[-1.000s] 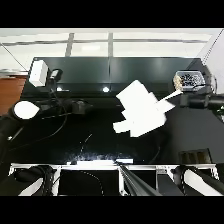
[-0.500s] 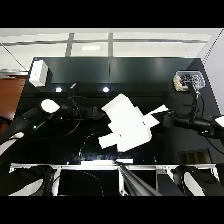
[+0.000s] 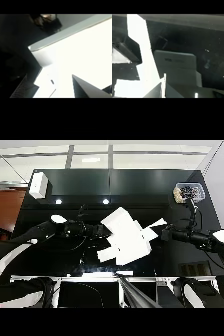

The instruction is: Fold the box and place the chain.

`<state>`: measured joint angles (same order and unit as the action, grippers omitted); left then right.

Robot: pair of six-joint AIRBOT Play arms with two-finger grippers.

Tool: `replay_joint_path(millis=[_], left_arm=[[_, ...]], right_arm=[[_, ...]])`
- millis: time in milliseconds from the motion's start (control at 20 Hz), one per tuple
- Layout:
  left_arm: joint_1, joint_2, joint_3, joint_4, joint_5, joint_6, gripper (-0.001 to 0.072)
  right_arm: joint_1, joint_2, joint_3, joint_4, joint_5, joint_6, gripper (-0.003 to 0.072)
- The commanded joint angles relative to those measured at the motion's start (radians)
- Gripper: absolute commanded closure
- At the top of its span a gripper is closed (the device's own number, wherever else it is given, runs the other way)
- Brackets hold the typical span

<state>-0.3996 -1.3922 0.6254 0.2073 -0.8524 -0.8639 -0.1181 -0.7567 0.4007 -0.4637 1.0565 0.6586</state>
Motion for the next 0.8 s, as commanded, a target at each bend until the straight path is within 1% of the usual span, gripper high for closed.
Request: replay_joint_path(millis=[0, 100, 300, 500, 600, 750], left_arm=[[0.000, -0.054, -0.011, -0.154, -0.068, 0.186, 0.0071], [0.000, -0.087, -0.011, -0.208, -0.105, 0.243, 0.0071], [0.000, -0.165, -0.011, -0.264, -0.162, 0.323, 0.0071], [-0.018, -0.216, -0.010, -0.379, -0.263, 0.528, 0.0071], [-0.035, -0.217, -0.009, -0.379, -0.268, 0.597, 0.0071], [-0.034, -0.217, -0.009, -0.338, -0.317, 0.679, 0.0072]], right_arm=[[0.002, 0.001, -0.001, 0.000, -0.004, 0.001, 0.0641], [0.002, 0.001, -0.001, 0.001, -0.003, 0.003, 0.0641], [0.002, 0.001, 0.000, 0.002, -0.002, 0.006, 0.0641], [0.002, 0.001, 0.000, 0.001, -0.003, 0.015, 0.0641], [0.002, 0.001, -0.001, 0.000, -0.003, 0.017, 0.0641], [0.002, 0.001, -0.001, -0.001, -0.003, 0.018, 0.0641]])
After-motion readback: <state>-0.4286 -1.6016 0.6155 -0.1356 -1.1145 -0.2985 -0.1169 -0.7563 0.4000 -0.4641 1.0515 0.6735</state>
